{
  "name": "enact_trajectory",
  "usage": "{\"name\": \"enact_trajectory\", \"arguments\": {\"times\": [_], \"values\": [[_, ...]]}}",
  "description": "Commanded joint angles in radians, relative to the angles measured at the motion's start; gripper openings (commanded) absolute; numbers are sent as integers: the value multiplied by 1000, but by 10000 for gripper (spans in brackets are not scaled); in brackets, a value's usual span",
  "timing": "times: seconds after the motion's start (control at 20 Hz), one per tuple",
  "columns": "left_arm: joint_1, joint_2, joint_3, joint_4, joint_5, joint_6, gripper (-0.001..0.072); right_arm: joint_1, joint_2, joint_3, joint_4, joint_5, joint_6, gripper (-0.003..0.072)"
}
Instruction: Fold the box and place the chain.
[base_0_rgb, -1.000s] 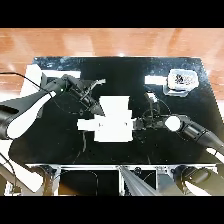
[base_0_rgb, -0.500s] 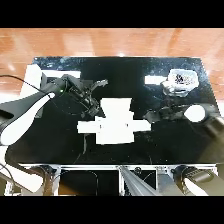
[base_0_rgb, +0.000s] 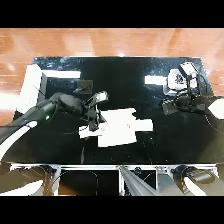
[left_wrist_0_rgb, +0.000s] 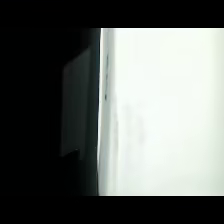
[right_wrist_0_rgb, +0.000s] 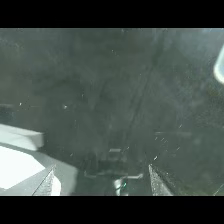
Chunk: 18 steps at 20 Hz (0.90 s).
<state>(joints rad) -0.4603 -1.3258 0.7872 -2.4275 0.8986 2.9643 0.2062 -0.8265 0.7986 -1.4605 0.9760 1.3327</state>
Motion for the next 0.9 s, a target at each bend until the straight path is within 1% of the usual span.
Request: {"name": "enact_trajectory", "arguments": {"times": [0.0,0.05,0.15,0.3,0.4,0.55,0.6,0.7,0.85], "values": [[-9,37,-79,67,-153,39,22,-3,5,7,-14,-57,-13,720],[-9,23,-78,67,-155,39,21,-3,5,7,-14,-70,-13,720],[-9,-2,-78,66,-200,39,22,-3,5,7,-14,-76,-13,720],[-10,-6,-74,60,-255,39,22,-3,5,7,-22,-56,-13,720],[-12,-8,-52,76,-256,39,21,-3,5,7,-22,-67,-13,720],[-29,-39,8,134,-198,39,20,-3,3,6,-6,-103,-19,720],[-35,-57,26,150,-168,39,20,-3,-2,5,13,-89,-84,720],[-54,-94,58,186,-125,39,19,-3,-19,-13,71,-45,-320,720],[-100,-104,79,245,-116,39,19,-3,-47,-93,196,-36,-663,720]]}}
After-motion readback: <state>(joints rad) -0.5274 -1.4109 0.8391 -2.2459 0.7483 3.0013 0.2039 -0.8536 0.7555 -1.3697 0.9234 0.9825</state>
